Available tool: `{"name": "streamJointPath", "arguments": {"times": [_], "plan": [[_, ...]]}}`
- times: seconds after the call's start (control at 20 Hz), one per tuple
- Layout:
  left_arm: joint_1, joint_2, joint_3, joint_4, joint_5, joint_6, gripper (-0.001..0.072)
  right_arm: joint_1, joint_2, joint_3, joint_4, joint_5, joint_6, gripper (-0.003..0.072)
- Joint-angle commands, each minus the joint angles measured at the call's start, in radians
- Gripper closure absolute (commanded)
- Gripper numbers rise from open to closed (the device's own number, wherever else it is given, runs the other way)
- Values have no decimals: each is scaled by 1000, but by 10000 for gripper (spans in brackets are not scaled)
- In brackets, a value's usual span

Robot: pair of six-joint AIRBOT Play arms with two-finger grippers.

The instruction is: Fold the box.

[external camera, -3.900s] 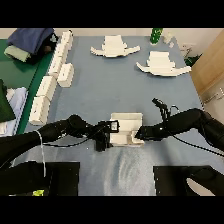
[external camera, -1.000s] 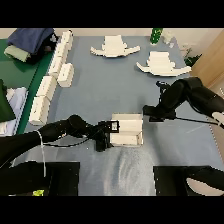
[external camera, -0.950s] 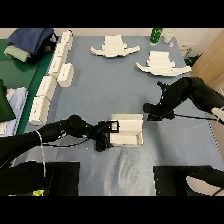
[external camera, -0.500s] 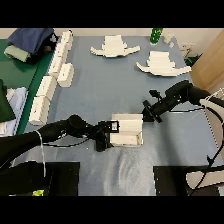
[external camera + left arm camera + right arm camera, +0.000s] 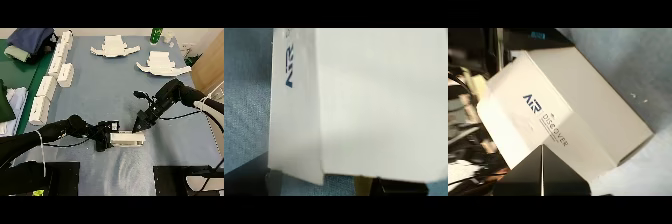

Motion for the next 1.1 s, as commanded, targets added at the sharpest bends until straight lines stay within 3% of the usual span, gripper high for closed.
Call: {"name": "streamJointPath", "arguments": {"times": [0.0,0.3,0.6,0.8,0.85,1.05], "plan": [[1,0,1,0,0,0,258,82,133,-25,-147,173,-35,685],[1,0,1,0,1,0,258,312,411,-201,-275,636,-89,685],[1,0,1,0,1,0,258,574,577,-364,-479,848,-76,686],[1,0,1,0,1,0,258,685,594,-380,-642,927,-70,684],[1,0,1,0,1,0,258,691,591,-380,-685,938,-70,646],[1,0,1,0,1,0,258,691,588,-374,-750,935,-105,368]]}}
